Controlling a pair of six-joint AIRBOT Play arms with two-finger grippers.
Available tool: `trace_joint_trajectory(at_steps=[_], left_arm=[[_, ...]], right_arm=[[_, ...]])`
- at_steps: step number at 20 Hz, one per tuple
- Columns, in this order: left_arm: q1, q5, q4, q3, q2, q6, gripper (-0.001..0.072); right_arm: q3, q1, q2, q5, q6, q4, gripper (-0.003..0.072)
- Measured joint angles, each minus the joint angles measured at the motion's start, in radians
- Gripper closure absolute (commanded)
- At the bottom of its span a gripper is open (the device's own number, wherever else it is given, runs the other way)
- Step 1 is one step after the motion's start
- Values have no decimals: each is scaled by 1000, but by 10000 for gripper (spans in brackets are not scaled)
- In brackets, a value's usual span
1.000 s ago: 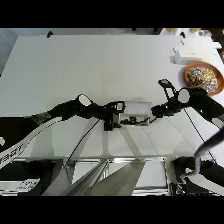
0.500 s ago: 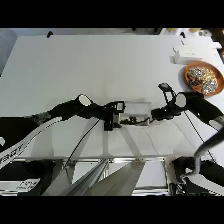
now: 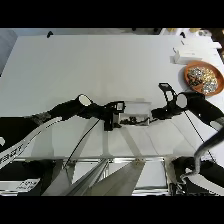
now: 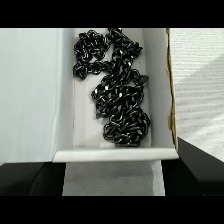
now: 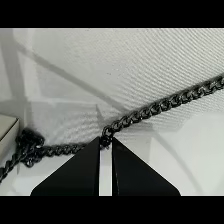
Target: Fold the box and place the chain.
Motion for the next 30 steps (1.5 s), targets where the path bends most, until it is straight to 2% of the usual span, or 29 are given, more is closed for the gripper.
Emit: trace_joint_trajectory(at_steps=[5,10,14,19,25,30], left_arm=[[0,0,0,0,0,0,433],[0,0,0,0,0,0,433],[0,0,0,0,0,0,433],[0,0,0,0,0,0,433],[0,0,0,0,0,0,433],[0,0,0,0,0,0,433]], right_arm=[[0,0,206,70,-80,40,670],[0,0,491,129,-226,249,670],[0,0,637,125,-269,413,670],[0,0,689,71,-329,599,670],[-1,0,671,9,-395,721,670],[-51,0,623,-6,-424,753,669]])
